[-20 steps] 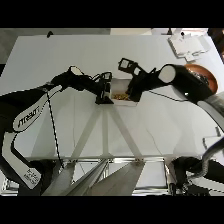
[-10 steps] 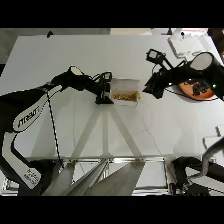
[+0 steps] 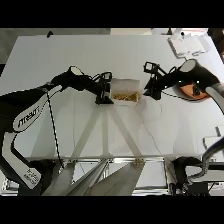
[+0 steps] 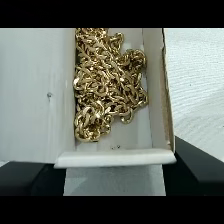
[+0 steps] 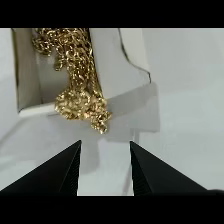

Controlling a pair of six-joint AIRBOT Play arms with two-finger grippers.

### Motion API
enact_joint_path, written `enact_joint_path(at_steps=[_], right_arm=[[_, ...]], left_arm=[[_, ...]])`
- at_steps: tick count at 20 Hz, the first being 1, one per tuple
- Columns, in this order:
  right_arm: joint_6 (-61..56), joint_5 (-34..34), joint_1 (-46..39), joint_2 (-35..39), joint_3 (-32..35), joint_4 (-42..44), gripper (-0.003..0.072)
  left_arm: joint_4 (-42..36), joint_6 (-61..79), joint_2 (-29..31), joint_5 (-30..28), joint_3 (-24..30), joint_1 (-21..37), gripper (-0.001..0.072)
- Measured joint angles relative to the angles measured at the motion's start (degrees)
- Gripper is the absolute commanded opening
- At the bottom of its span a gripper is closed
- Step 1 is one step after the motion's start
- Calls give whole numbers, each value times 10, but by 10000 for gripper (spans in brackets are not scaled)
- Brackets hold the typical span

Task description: Fold the box and place the chain.

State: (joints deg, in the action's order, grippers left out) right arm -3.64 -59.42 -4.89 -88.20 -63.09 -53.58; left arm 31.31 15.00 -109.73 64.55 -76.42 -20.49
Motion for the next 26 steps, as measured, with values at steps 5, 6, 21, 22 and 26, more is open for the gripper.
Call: enact_joint_path(at_steps=[5, 6, 21, 22, 26], right_arm=[[37, 23, 20, -37, 0, 2, 338], [42, 26, 22, -40, 0, 5, 336], [81, 34, 27, -38, 0, -13, 8], [72, 34, 27, -31, 0, -22, 8], [35, 33, 27, 6, 0, -39, 8]], left_arm=[[0, 0, 0, 0, 0, 0, 457], [0, 0, 0, 0, 0, 0, 457], [0, 0, 0, 0, 0, 0, 457], [0, 0, 0, 0, 0, 0, 457], [0, 0, 0, 0, 0, 0, 457]])
